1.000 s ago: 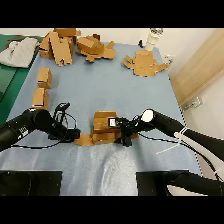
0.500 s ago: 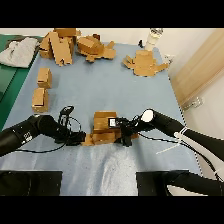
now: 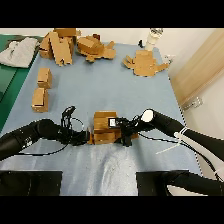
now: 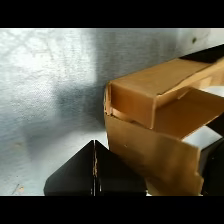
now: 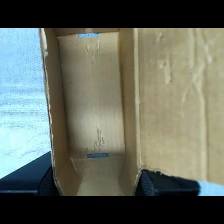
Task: Fold the box.
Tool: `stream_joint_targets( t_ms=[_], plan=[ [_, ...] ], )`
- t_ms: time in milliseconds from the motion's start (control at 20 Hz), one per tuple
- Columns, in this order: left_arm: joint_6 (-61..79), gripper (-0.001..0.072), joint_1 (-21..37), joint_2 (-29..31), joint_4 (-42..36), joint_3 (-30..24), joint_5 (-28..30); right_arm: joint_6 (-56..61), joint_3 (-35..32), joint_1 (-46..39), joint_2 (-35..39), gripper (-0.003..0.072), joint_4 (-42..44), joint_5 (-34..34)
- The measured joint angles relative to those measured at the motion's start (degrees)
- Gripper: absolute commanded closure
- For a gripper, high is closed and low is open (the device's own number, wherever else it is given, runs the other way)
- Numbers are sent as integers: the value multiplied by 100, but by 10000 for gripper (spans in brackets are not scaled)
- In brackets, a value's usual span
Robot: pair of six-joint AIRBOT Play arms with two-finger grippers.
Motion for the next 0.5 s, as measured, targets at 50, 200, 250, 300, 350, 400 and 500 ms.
stream_joint_targets(
  t_ms=[50,200,250,300,350,400,500],
  plan=[
    [68,697,0,9,-61,-7,50,0,0,0,0,246,0,0],
    [149,697,0,20,-249,-11,153,0,0,0,0,247,0,0],
    [146,697,-2,22,-334,-11,205,0,0,0,0,246,0,0],
    [140,697,0,22,-387,-11,249,0,0,0,0,247,0,0],
    [127,697,0,24,-431,-11,315,0,0,0,0,247,0,0],
    [125,696,0,24,-463,-11,365,0,0,0,0,247,0,0],
    [101,696,-2,24,-549,-11,404,0,0,0,0,246,0,0]
  ],
)
